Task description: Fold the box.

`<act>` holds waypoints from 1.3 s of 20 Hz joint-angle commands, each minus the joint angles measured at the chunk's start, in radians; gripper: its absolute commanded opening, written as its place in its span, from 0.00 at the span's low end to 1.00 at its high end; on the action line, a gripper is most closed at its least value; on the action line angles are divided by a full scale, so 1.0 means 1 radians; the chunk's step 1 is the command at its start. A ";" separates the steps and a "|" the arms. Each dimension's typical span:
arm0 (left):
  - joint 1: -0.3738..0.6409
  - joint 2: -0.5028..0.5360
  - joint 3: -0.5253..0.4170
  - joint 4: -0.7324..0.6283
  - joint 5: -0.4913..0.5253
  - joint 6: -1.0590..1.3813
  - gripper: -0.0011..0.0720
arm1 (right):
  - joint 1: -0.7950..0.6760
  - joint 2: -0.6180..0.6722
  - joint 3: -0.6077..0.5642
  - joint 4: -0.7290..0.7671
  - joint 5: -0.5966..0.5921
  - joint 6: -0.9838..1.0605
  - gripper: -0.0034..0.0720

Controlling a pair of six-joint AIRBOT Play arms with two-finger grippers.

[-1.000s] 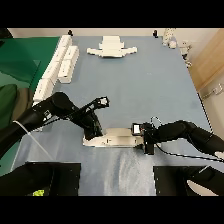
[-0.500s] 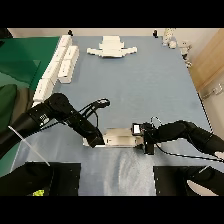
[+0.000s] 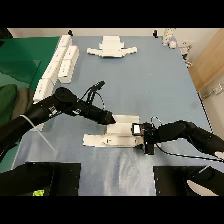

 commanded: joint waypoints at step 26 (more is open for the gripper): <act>0.031 0.024 0.043 0.063 -0.082 0.196 0.03 | 0.001 0.001 0.001 0.000 0.000 0.000 0.75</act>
